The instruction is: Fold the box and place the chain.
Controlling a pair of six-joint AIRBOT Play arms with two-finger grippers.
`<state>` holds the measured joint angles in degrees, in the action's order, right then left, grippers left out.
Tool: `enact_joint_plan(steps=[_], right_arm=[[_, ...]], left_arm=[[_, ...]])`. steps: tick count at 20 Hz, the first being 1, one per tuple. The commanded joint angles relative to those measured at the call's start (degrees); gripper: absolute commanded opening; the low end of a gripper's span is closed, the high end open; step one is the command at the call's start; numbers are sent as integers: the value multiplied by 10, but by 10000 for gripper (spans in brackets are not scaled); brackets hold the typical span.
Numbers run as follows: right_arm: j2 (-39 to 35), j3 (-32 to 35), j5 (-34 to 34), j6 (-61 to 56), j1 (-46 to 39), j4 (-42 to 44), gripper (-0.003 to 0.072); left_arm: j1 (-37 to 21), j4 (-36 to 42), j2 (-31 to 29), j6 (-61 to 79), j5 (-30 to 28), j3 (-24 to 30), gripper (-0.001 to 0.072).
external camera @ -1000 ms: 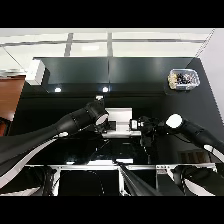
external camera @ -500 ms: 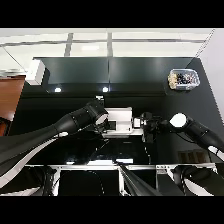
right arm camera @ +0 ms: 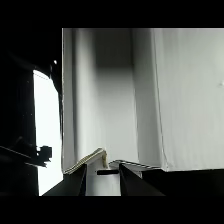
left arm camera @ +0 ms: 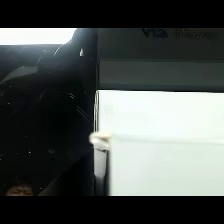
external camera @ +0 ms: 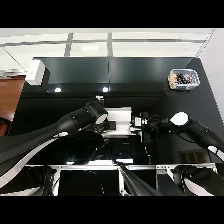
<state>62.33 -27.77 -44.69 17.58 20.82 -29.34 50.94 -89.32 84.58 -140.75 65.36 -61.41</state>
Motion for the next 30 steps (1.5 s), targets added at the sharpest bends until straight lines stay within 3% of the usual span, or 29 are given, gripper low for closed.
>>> enact_joint_plan(steps=[1, 10, 11, 12, 14, 15, 16, 17, 18, 19, 20, 21, 23, 25, 27, 30], right_arm=[[14, 0, -2, 14, 3, 74, 226], [50, 0, 19, 3, 24, 83, 232], [50, 0, 21, -2, 24, 82, 389], [50, 0, 24, -6, 24, 81, 436], [50, 0, 25, -6, 24, 77, 238], [50, 0, 25, -7, 24, 78, 287], [50, 0, 25, -7, 24, 79, 455], [50, 0, 25, -7, 24, 78, 460], [50, 0, 25, -7, 24, 77, 433], [50, 0, 21, -7, 24, 77, 180], [49, 0, 22, -16, 24, 77, 124], [45, 0, 23, -55, 23, 73, 14], [7, -6, 16, -222, 7, 18, 13], [-57, -44, -50, -478, -44, -108, 13], [-124, -94, -138, -666, -135, -206, 13], [-167, -91, -131, -902, -304, -298, 14]], left_arm=[[0, 3, 0, 0, -3, -1, 24], [0, 3, 0, 0, -3, -1, 24], [0, 3, 0, 1, -3, -1, 24], [0, 3, 0, 1, -3, -1, 24], [0, 3, 0, 1, -3, -1, 24], [0, 3, 0, 1, -3, -1, 24], [0, 3, 0, 1, -3, -1, 24], [0, 3, 0, 1, -3, -1, 24], [0, 3, 0, 1, -3, -1, 24], [0, 3, 0, 2, -3, -1, 24], [0, 3, 0, 2, -3, -1, 25], [0, 3, 0, 2, -3, -1, 25], [0, 2, 0, 2, -3, -1, 24], [0, 2, 0, 9, -2, -1, 25], [0, 2, 0, 28, 0, -1, 25], [0, 1, 0, 30, -9, -1, 25]])
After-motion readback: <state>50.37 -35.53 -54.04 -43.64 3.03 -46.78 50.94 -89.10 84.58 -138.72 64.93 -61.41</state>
